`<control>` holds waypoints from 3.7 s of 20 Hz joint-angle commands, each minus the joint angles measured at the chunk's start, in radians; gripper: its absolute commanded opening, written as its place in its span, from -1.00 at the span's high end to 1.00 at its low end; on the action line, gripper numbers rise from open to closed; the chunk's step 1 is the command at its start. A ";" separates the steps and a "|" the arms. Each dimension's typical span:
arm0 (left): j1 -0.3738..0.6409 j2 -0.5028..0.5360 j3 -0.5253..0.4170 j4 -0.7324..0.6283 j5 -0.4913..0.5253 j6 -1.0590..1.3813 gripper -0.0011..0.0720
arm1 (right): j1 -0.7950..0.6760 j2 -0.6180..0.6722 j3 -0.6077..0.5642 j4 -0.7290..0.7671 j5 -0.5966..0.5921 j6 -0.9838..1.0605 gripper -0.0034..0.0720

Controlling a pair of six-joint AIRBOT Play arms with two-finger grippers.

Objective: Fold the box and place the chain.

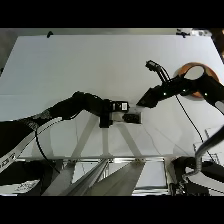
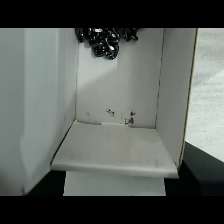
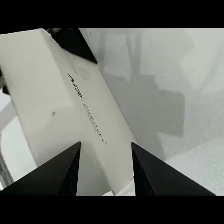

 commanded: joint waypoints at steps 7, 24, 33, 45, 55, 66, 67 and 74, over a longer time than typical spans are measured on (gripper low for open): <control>0.000 -0.001 0.001 0.000 0.000 0.000 0.01 | 0.070 0.010 0.000 -0.142 -0.031 -0.085 0.01; 0.000 -0.001 0.001 0.000 0.000 0.000 0.01 | 0.360 0.085 0.000 -0.377 -0.142 -0.040 -0.33; 0.000 -0.001 0.001 0.000 0.000 0.000 0.01 | 0.407 0.084 -0.030 -0.459 -0.072 -0.009 -0.32; 0.000 -0.001 0.001 0.000 0.000 0.000 0.01 | 0.400 0.084 -0.032 -0.504 -0.118 0.098 0.07; 0.000 -0.001 0.001 0.000 0.000 0.000 0.01 | 0.400 0.086 -0.032 -0.529 -0.157 0.142 0.18; 0.000 -0.001 0.001 0.000 0.000 0.000 0.01 | 0.400 0.102 -0.031 -0.563 -0.183 0.181 0.18; 0.000 -0.001 0.001 0.000 0.000 0.000 0.01 | 0.400 0.115 -0.031 -0.562 -0.190 0.181 0.18; 0.000 -0.001 0.001 0.000 0.000 0.000 0.01 | 0.401 0.096 -0.032 -0.516 -0.195 0.181 0.18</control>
